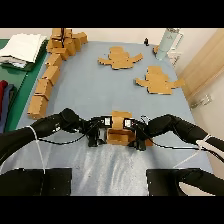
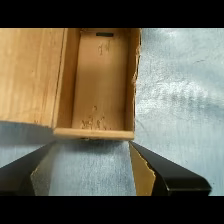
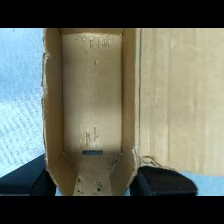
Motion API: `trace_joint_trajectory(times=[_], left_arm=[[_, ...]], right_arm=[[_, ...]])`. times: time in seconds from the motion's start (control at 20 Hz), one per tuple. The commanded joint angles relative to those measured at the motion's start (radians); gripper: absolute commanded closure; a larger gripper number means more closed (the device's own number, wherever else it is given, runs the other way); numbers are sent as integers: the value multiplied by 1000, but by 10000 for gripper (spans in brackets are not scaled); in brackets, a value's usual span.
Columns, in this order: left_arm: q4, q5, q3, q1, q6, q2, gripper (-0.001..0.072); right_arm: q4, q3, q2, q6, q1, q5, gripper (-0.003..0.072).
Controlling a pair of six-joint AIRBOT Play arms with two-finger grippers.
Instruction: Fold the box.
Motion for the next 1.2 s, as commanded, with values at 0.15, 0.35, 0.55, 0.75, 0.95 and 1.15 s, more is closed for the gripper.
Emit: trace_joint_trajectory(times=[0.15, 0.35, 0.55, 0.75, 0.95, 1.15], left_arm=[[-23, -4, 31, -37, 19, -53, 19], [-25, -5, 30, -58, 16, -71, 20], [-25, -3, 30, -80, -27, -71, 21], [-26, -2, 26, -80, -63, -71, 21], [-25, 39, 25, -78, -133, -71, 21], [-26, 39, 24, -78, -135, -71, 21]], right_arm=[[0, 1, 0, 0, 0, 0, 106], [0, 1, 0, 0, 0, 0, 106], [0, 1, 0, 0, 0, 0, 106], [0, 1, 0, 0, 0, 0, 107], [0, 1, 0, 0, 0, 0, 106], [0, 1, 0, 0, 0, 0, 106]])
